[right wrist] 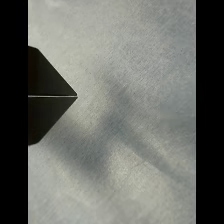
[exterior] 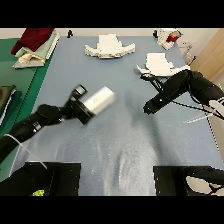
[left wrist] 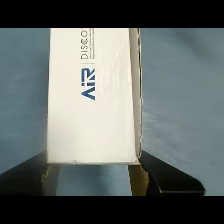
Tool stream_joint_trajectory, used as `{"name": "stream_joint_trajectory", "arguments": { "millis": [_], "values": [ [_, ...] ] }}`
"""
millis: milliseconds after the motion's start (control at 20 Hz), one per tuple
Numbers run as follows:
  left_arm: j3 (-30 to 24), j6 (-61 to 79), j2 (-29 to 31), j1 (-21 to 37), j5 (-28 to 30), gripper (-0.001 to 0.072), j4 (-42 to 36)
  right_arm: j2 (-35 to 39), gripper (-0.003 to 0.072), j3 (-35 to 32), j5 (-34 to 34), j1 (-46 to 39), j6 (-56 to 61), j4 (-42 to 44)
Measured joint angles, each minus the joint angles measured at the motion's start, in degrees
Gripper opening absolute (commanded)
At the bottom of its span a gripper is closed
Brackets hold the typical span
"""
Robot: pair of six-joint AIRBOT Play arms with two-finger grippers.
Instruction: Fold the box.
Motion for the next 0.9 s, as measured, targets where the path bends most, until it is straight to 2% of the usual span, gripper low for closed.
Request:
{"name": "stream_joint_trajectory", "arguments": {
  "millis": [150,250,350,550,700,900],
  "values": [
    [9.44,-3.26,-6.97,13.20,0.85,0.0519,3.61,0.00,0.0008,0.00,0.02,0.00,0.00,-0.02],
    [18.49,-5.18,-14.82,20.35,-0.02,0.0519,4.98,0.00,0.0009,0.00,0.02,0.00,0.00,-0.11],
    [28.02,-7.30,-22.97,25.07,-1.46,0.0519,5.90,0.00,0.0008,0.00,0.02,0.00,0.00,-0.17],
    [46.07,-13.92,-37.70,30.14,-2.75,0.0519,10.12,0.00,0.0009,0.00,0.02,0.00,0.00,-0.22],
    [56.57,-18.34,-46.16,31.32,-4.31,0.0519,13.99,0.00,0.0009,0.00,0.02,0.00,0.00,-0.20],
    [65.09,-20.98,-53.72,31.80,-7.26,0.0519,16.28,0.00,0.0008,0.00,0.02,0.00,0.00,-0.20]
  ]
}}
